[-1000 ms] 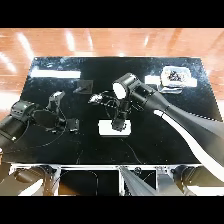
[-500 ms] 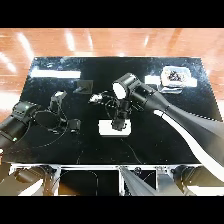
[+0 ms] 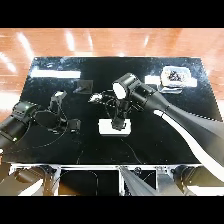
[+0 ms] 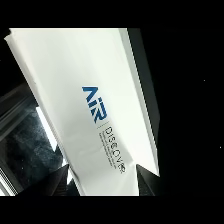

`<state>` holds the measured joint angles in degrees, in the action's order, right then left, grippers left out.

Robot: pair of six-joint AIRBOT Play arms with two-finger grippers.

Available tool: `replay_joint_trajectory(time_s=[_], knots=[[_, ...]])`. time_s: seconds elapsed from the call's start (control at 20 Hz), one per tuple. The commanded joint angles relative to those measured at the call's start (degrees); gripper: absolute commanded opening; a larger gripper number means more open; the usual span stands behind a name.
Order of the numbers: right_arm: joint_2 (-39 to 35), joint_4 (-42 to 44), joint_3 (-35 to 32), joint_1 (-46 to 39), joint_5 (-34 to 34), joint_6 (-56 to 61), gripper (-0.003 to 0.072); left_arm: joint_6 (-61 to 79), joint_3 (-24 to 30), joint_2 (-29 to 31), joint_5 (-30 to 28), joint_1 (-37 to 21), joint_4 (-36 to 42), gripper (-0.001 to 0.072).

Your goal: Fold the box and place the chain.

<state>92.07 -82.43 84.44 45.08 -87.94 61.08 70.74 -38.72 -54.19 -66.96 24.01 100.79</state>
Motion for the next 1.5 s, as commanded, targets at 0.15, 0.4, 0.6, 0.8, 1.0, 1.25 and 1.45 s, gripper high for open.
replay_joint_trajectory(time_s=[0.15, 0.4, 0.6, 0.8, 1.0, 1.25, 1.45], knots=[[0.0, 0.1, 0.0, 0.0, 1.4, 0.0, 0.0445, 0.0, 0.0, 0.0, 0.0, 0.0, 0.0, 0.0548], [0.0, 0.9, 0.0, 0.0, 1.7, 0.0, 0.0174, 0.0, 0.0, 0.0, 0.0, 0.0, 0.0, 0.0548], [0.0, 0.9, 0.0, 0.0, 1.6, 0.0, 0.0175, 0.0, 0.0, 0.0, 0.0, 0.0, 0.0, 0.0549], [0.0, 0.9, 0.0, 0.0, 0.5, 0.0, 0.0217, 0.0, 0.0, 0.0, 0.0, 0.0, 0.0, 0.0548], [0.0, 0.9, 0.0, 0.0, 0.7, 0.1, 0.0352, 0.0, 0.0, 0.0, 0.0, 0.0, 0.0, 0.0549], [0.0, 0.9, 0.0, 0.0, 0.8, 0.0, 0.0304, 0.0, 0.0, 0.0, 0.0, 0.0, 0.0, 0.0548], [0.1, 0.7, 0.0, 0.0, 1.4, 0.0, 0.0303, 0.0, 0.0, 0.0, 0.0, 0.0, 0.0, 0.0548]])
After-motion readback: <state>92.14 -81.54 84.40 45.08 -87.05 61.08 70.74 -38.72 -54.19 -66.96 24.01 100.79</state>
